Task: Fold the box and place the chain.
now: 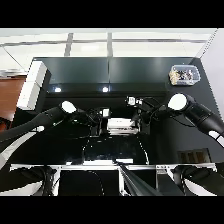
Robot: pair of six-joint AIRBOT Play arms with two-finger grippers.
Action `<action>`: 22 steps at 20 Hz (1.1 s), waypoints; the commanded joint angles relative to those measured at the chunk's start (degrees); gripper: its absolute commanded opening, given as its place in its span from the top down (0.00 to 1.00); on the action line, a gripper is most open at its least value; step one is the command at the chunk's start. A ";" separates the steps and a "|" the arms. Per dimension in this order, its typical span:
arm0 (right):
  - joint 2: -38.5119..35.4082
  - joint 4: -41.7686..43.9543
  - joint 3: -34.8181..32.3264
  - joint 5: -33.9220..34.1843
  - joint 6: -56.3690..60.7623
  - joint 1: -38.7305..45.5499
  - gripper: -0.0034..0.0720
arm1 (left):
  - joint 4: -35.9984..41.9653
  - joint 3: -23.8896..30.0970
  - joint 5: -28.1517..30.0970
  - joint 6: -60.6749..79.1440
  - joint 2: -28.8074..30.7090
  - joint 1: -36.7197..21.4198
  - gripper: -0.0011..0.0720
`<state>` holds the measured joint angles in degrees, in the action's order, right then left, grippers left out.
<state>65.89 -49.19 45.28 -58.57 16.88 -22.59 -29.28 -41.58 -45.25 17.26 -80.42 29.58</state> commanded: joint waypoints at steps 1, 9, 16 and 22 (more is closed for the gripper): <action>0.04 -0.83 0.00 0.13 0.00 -0.04 0.61 | -0.02 -0.04 0.02 0.04 0.00 0.02 0.43; 0.09 -0.79 0.00 0.74 0.04 -0.07 0.46 | -0.02 -0.04 0.02 0.04 0.00 0.02 0.43; 0.11 -1.03 0.00 0.33 0.04 -0.70 0.48 | -0.02 -0.04 0.02 0.04 0.00 0.02 0.43; 0.09 -3.28 0.00 0.31 0.04 -1.70 0.48 | -0.02 -0.04 0.00 0.02 0.00 0.02 0.43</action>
<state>66.00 -51.57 45.28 -58.11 16.91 -23.99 -29.32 -41.58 -45.34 17.34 -80.42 29.58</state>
